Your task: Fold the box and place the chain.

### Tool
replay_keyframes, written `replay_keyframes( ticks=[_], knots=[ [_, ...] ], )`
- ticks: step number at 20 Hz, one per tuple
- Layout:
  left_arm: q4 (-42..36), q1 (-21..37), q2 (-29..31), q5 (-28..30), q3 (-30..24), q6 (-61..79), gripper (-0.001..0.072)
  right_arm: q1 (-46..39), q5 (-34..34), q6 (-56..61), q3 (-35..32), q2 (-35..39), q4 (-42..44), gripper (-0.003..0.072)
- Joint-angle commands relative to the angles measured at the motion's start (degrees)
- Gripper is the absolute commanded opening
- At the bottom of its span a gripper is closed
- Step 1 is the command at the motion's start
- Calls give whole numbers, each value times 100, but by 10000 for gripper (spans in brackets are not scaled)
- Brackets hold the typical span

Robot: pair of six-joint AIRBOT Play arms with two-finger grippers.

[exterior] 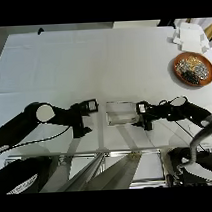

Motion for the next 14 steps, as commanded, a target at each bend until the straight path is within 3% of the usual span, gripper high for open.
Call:
replay_keyframes(
  ticks=[1,3,6,10,14],
  knots=[
    [-1779,125,-542,929,-275,2885,698,-2,0,0,-2,0,0,434],
    [-2275,114,-984,1298,-271,3220,699,-2,0,0,-2,0,2,434],
    [-2677,39,-1392,1255,-271,3716,700,0,0,0,-2,0,0,434],
    [-3204,22,-1491,1300,-269,4275,700,0,2,0,-2,0,0,434],
    [-3224,-146,-1493,1403,-267,4428,700,-2,0,0,-2,0,0,434]
  ],
)
